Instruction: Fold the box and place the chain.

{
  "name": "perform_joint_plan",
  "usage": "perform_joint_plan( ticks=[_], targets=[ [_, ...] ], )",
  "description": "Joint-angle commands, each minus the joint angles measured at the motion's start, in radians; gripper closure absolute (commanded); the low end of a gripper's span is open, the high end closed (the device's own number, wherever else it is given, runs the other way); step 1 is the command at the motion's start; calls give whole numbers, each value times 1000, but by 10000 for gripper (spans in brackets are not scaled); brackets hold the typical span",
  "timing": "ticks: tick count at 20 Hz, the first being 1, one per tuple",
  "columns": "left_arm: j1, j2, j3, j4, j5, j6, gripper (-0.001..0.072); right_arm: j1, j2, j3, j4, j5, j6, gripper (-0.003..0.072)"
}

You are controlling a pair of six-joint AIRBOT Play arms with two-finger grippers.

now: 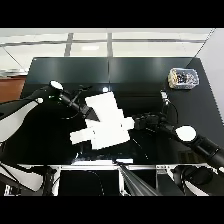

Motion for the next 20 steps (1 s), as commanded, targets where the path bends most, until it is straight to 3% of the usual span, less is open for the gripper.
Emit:
perform_joint_plan(
  ticks=[1, 3, 4, 5, 7, 8, 9, 10, 12, 14, 16, 18, 20],
  targets=[
    [-10, -22, 41, 77, -37, 60, 379, 1, 1, 0, 0, -2, 0, 661],
    [-10, -22, 43, 76, -39, 81, 530, 1, 1, 0, 0, -2, 0, 661],
    [-10, -22, 43, 73, -39, 83, 551, 1, 1, 0, 0, -2, 0, 661],
    [-10, -22, 43, 67, -39, 83, 649, 1, 1, 0, 0, -2, 0, 661],
    [-10, -22, 43, 61, -41, 83, 681, 1, 1, 0, -2, -2, 0, 657],
    [-8, -22, 43, 61, -41, 81, 682, -1, 1, 2, -19, -2, 0, 469],
    [-8, -17, 43, 62, -42, 72, 683, -7, 2, 5, -27, 3, 0, 81],
    [-8, -4, 43, 64, -45, 59, 684, -23, 8, 16, -55, 44, -14, -16],
    [-16, 60, 37, 88, -44, 31, 686, -78, 36, 74, -211, 223, -58, -15],
    [-27, 196, -35, 96, 51, 47, 686, -134, 65, 148, -421, 402, -60, -15],
    [-67, 392, -195, 92, 294, 176, 684, -163, 83, 188, -608, 488, -63, -16],
    [-143, 554, -352, 92, 573, 430, 680, -175, 85, 192, -704, 478, -63, -16],
    [-223, 626, -418, 93, 707, 728, 681, -177, 85, 192, -686, 452, -59, -16]
  ],
)
